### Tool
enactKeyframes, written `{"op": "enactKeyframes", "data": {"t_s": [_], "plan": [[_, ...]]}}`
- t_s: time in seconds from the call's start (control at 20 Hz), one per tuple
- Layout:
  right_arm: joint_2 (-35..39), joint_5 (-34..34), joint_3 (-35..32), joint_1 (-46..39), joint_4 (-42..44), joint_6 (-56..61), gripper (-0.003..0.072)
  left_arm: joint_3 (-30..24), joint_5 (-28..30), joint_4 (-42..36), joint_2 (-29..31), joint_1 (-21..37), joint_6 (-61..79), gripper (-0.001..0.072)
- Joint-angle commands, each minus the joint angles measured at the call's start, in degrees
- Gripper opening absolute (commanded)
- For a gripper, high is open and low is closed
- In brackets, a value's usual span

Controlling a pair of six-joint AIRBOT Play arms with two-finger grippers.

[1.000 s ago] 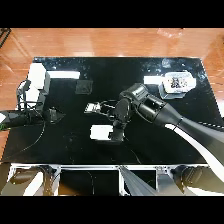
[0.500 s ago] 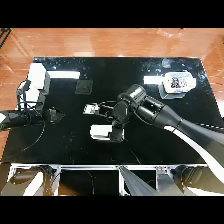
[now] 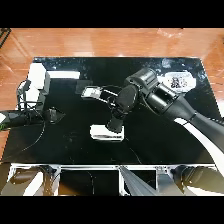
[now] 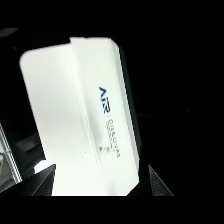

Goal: Fold the box and place the chain.

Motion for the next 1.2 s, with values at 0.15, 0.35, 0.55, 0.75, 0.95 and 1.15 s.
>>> {"op": "enactKeyframes", "data": {"t_s": [0.15,0.35,0.55,0.75,0.95,1.15], "plan": [[-1.03,1.73,-7.63,-0.59,3.74,-0.04,0.0707,-0.02,-0.02,0.00,-0.04,0.07,0.00,0.0613],[-1.07,4.17,-7.85,-0.61,3.06,-0.48,0.0708,-0.02,-0.02,0.00,-0.04,0.07,0.00,0.0613],[-1.29,5.29,-7.96,-0.46,3.10,-0.79,0.0708,-0.02,0.00,0.00,-0.04,0.07,0.00,0.0613],[-1.95,3.61,-7.98,0.79,2.80,-2.25,0.0709,-0.02,0.00,0.02,-0.04,0.07,0.00,0.0613],[-3.08,4.07,-7.98,2.14,-1.20,-2.36,0.0708,-0.02,-0.02,0.02,-0.04,0.07,0.00,0.0613],[-3.13,5.33,-7.96,3.30,-3.41,-2.36,0.0706,-0.02,0.24,0.02,-0.04,0.07,0.00,0.0613]]}}
